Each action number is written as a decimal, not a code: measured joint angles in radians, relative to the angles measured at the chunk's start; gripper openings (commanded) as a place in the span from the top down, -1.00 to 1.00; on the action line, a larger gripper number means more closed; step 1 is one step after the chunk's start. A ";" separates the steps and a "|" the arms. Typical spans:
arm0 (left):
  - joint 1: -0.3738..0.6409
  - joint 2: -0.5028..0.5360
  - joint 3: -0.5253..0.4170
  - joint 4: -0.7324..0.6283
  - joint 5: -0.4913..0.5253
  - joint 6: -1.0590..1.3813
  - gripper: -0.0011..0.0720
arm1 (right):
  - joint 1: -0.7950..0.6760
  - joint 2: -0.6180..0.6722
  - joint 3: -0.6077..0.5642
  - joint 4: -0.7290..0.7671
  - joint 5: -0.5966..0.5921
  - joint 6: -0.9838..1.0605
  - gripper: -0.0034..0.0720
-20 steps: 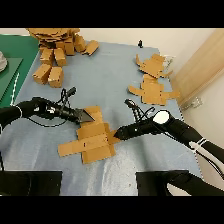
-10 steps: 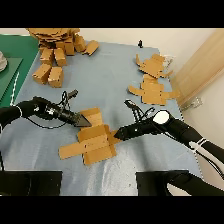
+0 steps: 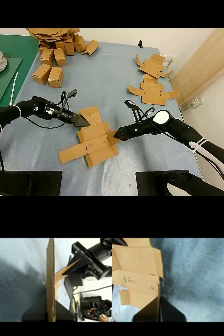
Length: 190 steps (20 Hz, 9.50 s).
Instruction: Fold the box.
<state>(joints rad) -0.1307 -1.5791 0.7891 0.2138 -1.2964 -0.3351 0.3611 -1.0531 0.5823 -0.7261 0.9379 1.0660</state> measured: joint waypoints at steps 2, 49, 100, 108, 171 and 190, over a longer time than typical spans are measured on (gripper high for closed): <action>-0.001 0.000 0.017 -0.014 -0.002 0.037 0.94 | -0.005 0.000 0.002 -0.019 -0.006 0.029 0.42; -0.487 0.233 0.020 0.150 0.455 0.443 0.94 | -0.384 0.000 0.159 -0.224 -0.011 0.302 0.51; -0.487 0.233 0.014 0.150 0.537 0.441 0.94 | 0.616 0.333 -0.244 -1.066 -0.377 0.166 -0.36; -0.487 0.233 0.014 0.150 0.537 0.441 0.94 | 0.611 0.342 -0.239 -1.109 -0.348 0.211 -0.37; -0.487 0.233 0.014 0.150 0.536 0.441 0.94 | -0.081 -0.074 -0.064 0.005 -0.063 -1.266 -0.99; -0.487 0.233 0.014 0.150 0.535 0.441 0.94 | -0.079 -0.156 -0.063 0.046 -0.084 -1.310 -0.26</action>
<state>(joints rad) -0.6174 -1.3457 0.8036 0.3634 -0.7616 0.1059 0.2817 -1.2091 0.5194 -0.6804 0.8539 -0.2443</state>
